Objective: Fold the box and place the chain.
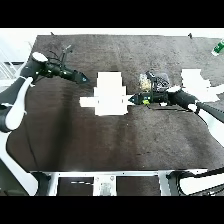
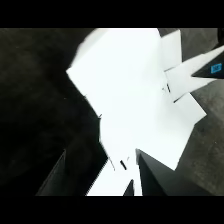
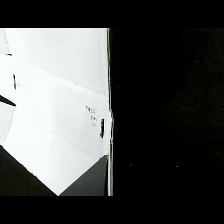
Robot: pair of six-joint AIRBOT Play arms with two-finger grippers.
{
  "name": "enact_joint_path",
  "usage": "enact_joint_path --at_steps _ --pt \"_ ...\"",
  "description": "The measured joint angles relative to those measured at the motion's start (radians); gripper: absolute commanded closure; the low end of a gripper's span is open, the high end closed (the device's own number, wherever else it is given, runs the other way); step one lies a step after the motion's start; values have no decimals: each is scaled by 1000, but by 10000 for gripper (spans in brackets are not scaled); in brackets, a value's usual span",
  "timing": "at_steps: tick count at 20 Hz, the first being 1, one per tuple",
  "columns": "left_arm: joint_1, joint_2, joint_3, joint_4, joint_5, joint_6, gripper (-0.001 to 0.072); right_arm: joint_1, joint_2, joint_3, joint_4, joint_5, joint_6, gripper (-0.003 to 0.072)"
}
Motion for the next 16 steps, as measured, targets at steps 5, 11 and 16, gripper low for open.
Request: enact_joint_path --at_steps 5,11,16 --pt "-64 -101 88 15 -17 -47 159 3 0 0 -1 2 0 676" --pt "-90 -151 107 15 16 -79 160 3 0 0 0 3 -1 676" --pt "-101 -182 109 -32 17 -77 202 4 0 0 0 11 -1 675"
